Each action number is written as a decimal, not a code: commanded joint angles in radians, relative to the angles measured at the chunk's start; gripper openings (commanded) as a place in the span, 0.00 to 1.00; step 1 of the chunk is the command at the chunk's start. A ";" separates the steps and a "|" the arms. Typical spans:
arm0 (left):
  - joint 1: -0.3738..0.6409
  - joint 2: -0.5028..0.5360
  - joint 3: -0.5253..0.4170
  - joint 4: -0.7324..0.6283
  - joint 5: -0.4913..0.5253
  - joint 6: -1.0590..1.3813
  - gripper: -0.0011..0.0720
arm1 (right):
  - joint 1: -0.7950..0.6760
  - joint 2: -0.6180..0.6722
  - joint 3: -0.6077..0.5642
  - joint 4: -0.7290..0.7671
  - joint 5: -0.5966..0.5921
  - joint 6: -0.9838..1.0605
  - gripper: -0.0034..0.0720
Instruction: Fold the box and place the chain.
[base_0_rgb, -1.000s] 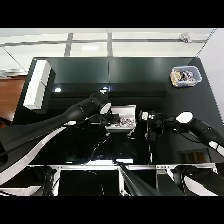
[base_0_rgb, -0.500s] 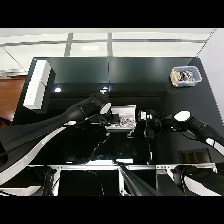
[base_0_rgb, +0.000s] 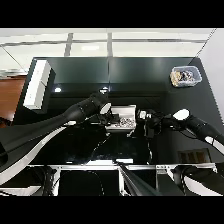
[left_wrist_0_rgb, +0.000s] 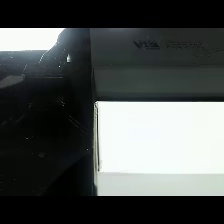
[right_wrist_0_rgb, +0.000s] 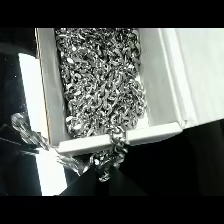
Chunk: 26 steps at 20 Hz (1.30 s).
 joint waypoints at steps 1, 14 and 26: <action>0.000 -0.001 0.000 0.000 0.000 0.000 0.06 | 0.001 -0.001 0.001 -0.011 0.010 -0.002 0.07; 0.000 -0.001 0.000 0.000 0.000 0.000 0.06 | -0.080 0.415 0.031 -0.217 0.165 0.657 0.07; 0.000 -0.001 0.000 0.000 0.001 0.000 0.06 | -0.079 0.496 0.222 0.206 0.288 0.882 0.07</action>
